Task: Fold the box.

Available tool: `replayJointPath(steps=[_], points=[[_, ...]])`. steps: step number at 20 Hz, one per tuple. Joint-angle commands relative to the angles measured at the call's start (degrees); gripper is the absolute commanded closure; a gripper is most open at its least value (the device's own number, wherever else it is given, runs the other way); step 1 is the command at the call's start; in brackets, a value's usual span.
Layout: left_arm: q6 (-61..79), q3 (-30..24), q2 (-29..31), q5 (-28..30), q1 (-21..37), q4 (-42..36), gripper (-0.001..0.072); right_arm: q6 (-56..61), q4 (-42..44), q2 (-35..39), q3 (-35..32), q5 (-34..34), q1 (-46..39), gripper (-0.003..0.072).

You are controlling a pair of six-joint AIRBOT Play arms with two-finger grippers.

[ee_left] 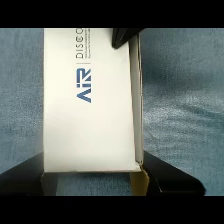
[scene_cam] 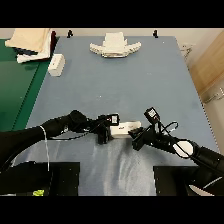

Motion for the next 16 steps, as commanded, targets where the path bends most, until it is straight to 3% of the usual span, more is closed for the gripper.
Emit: replayJointPath(steps=[1, 10, 14, 16], points=[[0.0, 0.0, 0.0, 0.0, 0.0, 0.0, 0.0182, 0.0, 0.0, 1.2, 0.5, 1.1, 0.0, 0.0682], [0.0, 0.0, 0.0, 0.0, 0.0, 0.0, 0.0182, 0.0, -8.5, 5.0, 10.3, 1.1, -3.0, 0.0682], [0.0, 0.0, 0.0, 0.0, 0.0, 0.0, 0.0182, 4.4, -16.2, 3.3, 15.3, 2.3, -11.8, 0.0682], [0.0, 0.0, 0.0, 0.0, 0.0, 0.0, 0.0182, 9.8, -20.6, -1.4, 20.5, 8.7, -18.1, 0.0681]])
